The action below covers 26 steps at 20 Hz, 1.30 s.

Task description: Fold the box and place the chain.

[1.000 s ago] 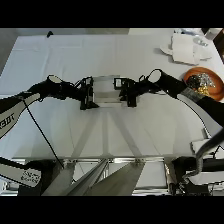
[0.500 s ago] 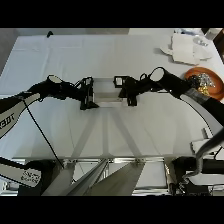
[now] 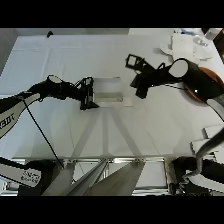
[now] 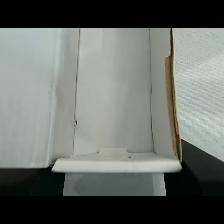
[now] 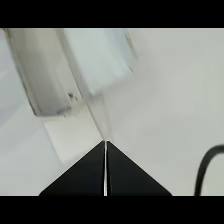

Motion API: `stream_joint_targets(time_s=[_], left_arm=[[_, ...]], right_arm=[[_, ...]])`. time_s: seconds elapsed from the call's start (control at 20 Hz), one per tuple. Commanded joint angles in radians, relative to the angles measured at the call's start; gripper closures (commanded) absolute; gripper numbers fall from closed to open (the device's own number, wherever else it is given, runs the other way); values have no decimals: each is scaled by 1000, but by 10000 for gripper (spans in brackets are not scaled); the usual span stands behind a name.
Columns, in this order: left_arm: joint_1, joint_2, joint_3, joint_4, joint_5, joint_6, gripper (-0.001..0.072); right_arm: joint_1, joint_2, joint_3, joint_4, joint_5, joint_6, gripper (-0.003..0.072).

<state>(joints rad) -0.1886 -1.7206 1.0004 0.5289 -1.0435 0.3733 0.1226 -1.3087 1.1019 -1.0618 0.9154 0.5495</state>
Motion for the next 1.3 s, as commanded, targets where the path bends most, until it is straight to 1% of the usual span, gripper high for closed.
stream_joint_targets(time_s=[0.0,0.1,0.2,0.4,0.5,0.65,0.85,1.1,1.25], left_arm=[[0,0,1,0,0,0,316],[0,0,1,0,0,0,316],[0,0,0,0,0,0,316],[0,0,1,0,0,0,316],[0,0,0,0,0,0,316],[0,0,1,0,0,0,316],[0,0,1,0,0,0,316],[0,0,1,0,0,0,316],[0,0,0,0,0,0,316]], right_arm=[[-120,-14,-9,-66,113,362,674],[-187,-84,-10,-41,186,430,674],[-219,-170,-10,36,223,449,676],[-211,-303,-10,244,221,436,676],[-196,-340,-10,281,221,437,676],[-170,-366,-10,301,226,437,677],[-126,-367,-10,364,207,410,677],[-74,-367,-10,364,187,411,675],[-75,-354,-10,322,163,423,677]])
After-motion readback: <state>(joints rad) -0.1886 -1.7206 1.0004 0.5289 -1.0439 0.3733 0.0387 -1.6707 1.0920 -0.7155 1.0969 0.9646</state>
